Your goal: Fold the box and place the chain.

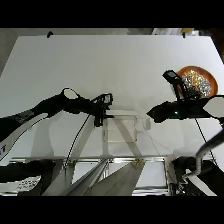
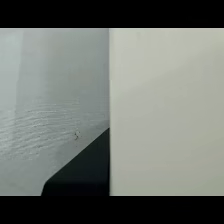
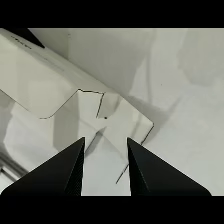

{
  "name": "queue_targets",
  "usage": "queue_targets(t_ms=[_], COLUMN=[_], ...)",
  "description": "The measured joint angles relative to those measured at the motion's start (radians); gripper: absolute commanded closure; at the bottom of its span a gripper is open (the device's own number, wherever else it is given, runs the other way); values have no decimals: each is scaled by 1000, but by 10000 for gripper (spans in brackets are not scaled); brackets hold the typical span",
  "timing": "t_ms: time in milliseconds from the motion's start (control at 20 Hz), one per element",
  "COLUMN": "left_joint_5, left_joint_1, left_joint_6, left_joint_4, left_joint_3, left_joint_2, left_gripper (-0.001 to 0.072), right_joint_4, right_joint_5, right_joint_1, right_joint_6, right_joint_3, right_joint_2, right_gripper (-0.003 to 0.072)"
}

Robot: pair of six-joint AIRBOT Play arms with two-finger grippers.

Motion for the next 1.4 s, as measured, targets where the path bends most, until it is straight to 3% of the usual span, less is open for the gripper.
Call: queue_targets(t_ms=[850,1400], left_joint_5=[31,140], left_joint_1=[-3,-80], left_joint_6=[2,-23], left_joint_4=[-3,-8], left_joint_3=[0,0], left_joint_2=[-19,-18], left_gripper=[707,708], right_joint_4=[-8,-64], right_joint_5=[-2,20], right_joint_1=[0,0], right_joint_6=[-26,-27], right_joint_3=[0,0], right_joint_2=[0,0], right_gripper=[391,391])
